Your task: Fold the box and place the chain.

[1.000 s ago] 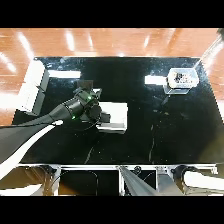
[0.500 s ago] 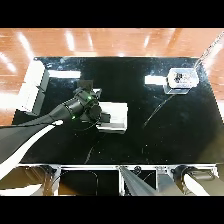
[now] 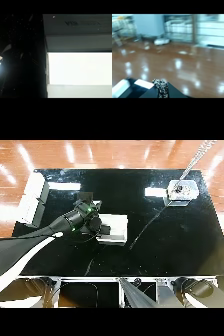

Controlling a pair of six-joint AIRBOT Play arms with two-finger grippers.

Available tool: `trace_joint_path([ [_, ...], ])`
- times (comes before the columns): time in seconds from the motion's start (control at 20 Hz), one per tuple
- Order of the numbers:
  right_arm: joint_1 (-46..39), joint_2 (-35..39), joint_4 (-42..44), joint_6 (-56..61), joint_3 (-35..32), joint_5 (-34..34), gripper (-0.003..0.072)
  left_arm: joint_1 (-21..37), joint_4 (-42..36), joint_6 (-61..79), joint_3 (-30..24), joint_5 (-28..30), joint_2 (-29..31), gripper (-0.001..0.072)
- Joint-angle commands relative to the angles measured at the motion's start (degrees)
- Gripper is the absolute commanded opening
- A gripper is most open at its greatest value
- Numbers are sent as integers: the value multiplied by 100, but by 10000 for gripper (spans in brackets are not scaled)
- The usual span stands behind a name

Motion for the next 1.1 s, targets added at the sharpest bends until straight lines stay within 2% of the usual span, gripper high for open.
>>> trace_joint_path([
  [0.0, 713, -46, 345, -11, -7, 192, 21, -4, -4, 0, 0, 15, -4, 23],
  [0.25, 1128, -417, 503, -26, -223, 385, 21, -4, -4, 0, -2, 20, -4, 23],
  [0.45, 1126, -505, 391, 234, -756, 629, 20, -4, -4, 0, 0, 15, -4, 23],
  [0.7, 1161, -575, 2081, 4, -1786, 472, 20, -4, -4, 0, -2, 15, -4, 23],
  [1.05, 1725, -962, 2267, -79, -1974, 232, 20, -4, -9, 0, 0, 37, -4, 23],
])
